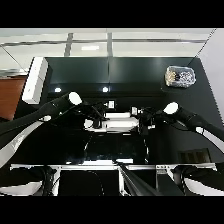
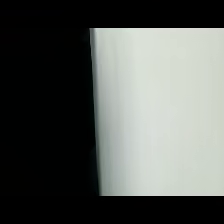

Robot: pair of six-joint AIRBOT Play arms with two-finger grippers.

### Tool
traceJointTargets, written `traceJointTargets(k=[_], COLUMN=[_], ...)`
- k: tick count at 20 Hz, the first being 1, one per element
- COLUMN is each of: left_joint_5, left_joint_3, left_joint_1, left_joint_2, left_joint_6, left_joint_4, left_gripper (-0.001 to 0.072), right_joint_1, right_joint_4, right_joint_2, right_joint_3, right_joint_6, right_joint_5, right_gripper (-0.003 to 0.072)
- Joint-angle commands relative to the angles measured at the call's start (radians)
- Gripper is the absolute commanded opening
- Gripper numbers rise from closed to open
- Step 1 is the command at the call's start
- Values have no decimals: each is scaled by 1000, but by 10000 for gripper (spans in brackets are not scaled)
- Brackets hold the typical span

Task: Fold the box and place the chain.

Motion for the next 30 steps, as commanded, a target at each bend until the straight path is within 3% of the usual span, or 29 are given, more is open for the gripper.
traceJointTargets(k=[1, 4, 5, 7, 10, 11, 13, 14, 15, 16, 17, 19, 21, 24, 27, 30], left_joint_5=[0, -1, -4, -40, -204, -273, -441, -515, -564, -588, -574, -483, -296, -6, 101, 119], left_joint_3=[1, 16, 22, 26, 26, 26, 25, 21, 10, -5, -22, -47, -53, -46, -27, -24], left_joint_1=[0, 3, 6, 20, 54, 68, 93, 99, 99, 97, 93, 93, 91, 80, 80, 80], left_joint_2=[4, 46, 68, 131, 222, 241, 252, 248, 247, 247, 247, 247, 242, 200, 123, 56], left_joint_6=[-18, -116, -190, -344, -594, -671, -802, -866, -895, -889, -874, -816, -806, -798, -750, -752], left_joint_4=[2, 50, 84, 196, 351, 365, 340, 290, 222, 135, 36, -151, -276, -310, -296, -198], left_gripper=[54, 598, 710, 713, 712, 710, 685, 586, 385, 103, 27, 27, 27, 26, 26, 25], right_joint_1=[1, 1, 1, 1, 1, 1, 1, 1, 1, 1, 1, 1, 1, 1, 1, 1], right_joint_4=[-2, -2, -2, -2, -2, -2, -4, -7, -6, -6, -6, -6, -6, -6, -6, -6], right_joint_2=[0, 0, 0, 0, 0, 0, 0, 0, 0, 0, 0, 0, 0, 0, 0, 0], right_joint_3=[0, 0, 0, 0, 0, 0, 0, 0, 0, 0, 0, 0, 0, 0, 0, 0], right_joint_6=[0, 0, 0, 0, 0, 0, 0, 0, 0, 0, 0, 0, 0, 0, 0, 0], right_joint_5=[2, 2, 2, 2, 2, 2, 17, 17, 17, 17, 17, 11, 10, 10, 10, 10], right_gripper=[474, 473, 474, 473, 471, 470, 119, 137, 136, 136, 136, 136, 136, 136, 136, 136])
